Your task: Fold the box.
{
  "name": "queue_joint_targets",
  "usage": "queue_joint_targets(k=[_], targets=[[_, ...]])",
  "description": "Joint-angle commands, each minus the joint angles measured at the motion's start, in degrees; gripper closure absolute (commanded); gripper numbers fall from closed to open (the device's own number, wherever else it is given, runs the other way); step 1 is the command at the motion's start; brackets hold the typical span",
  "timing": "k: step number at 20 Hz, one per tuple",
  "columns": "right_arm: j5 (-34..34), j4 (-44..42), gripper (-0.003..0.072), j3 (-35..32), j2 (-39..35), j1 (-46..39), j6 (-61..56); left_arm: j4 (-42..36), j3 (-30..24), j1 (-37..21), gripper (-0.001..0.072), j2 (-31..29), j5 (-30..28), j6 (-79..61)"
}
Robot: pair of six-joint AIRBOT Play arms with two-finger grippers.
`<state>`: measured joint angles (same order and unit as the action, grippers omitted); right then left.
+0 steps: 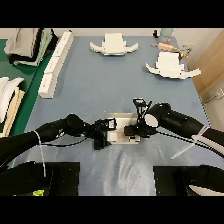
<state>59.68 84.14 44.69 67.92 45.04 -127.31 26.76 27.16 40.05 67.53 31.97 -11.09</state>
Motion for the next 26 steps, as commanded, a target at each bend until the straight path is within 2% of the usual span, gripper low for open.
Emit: queue_joint_targets(k=[1, 2, 3, 4, 6, 7, 8, 9, 13, 14, 15, 16, 19, 20, 21, 25, 26], targets=[[3.5, 3.8, 0.0285, 1.6, 3.2, 1.5, -9.6, 0.0, 0.0, 0.0, 0.0213, 0.0, 0.0, 0.0], [3.9, 4.1, 0.0286, 1.6, 3.3, 1.5, -10.8, 0.0, 0.0, 0.0, 0.0212, 0.0, 0.0, 0.0], [3.9, 4.7, 0.0346, 1.7, 3.3, 1.5, -11.9, 0.0, 0.0, 0.0, 0.0212, 0.0, 0.0, 0.0], [3.9, 5.1, 0.0358, 1.7, 3.3, 1.5, -13.0, 0.0, 0.0, 0.0, 0.0212, 0.0, 0.0, 0.0], [4.0, 6.1, 0.05, 1.7, 3.3, 1.5, -14.3, 0.0, 0.0, 0.0, 0.0212, 0.0, 0.0, 0.0], [4.3, 6.7, 0.0618, 1.7, 3.3, 1.5, -14.4, 0.0, 0.0, 0.0, 0.0212, 0.0, 0.0, 0.0], [4.8, 7.0, 0.067, 1.7, 3.5, 1.5, -14.4, 0.0, 0.0, 0.0, 0.0212, 0.0, 0.0, 0.0], [5.5, 7.1, 0.0683, 1.7, 3.6, 1.5, -14.3, 0.0, 0.0, 0.0, 0.0212, 0.0, 0.0, 0.0], [7.2, 7.2, 0.0683, 1.9, 3.5, 1.5, -14.2, 0.0, 0.0, 0.0, 0.0212, 0.0, 0.0, 0.0], [7.4, 7.1, 0.0663, 2.2, 3.5, 1.5, -14.1, 0.0, 0.0, 0.0, 0.0212, 0.0, 0.0, 0.0], [7.4, 7.1, 0.0426, 2.8, 3.3, 1.5, -13.2, 0.0, 0.0, 0.0, 0.0212, 0.0, 0.0, 0.0], [7.5, 5.7, 0.0311, 3.4, 3.1, 1.5, -10.7, 0.0, 0.0, 0.0, 0.0213, 0.0, 0.0, 0.0], [10.8, 2.8, 0.0295, 5.4, 2.2, 1.5, -7.4, 0.0, 0.0, 0.0, 0.0212, 0.0, 0.0, 0.0], [12.4, 3.0, 0.0234, 6.1, 1.7, 1.5, -7.2, 0.0, 0.0, 0.0, 0.0213, 0.0, 0.0, 0.0], [13.7, 3.1, 0.0214, 6.7, 1.0, 1.5, -7.1, 0.0, 0.0, 0.0, 0.0212, 0.0, 0.0, 0.0], [16.0, 5.9, 0.0217, 9.1, -3.8, 1.3, -5.9, 0.0, 0.0, 0.0, 0.0212, 0.0, 0.0, 0.0], [16.8, 7.5, 0.0335, 9.3, -5.5, 1.3, -5.9, 0.0, 0.0, 0.0, 0.0213, 0.0, 0.0, 0.0]])
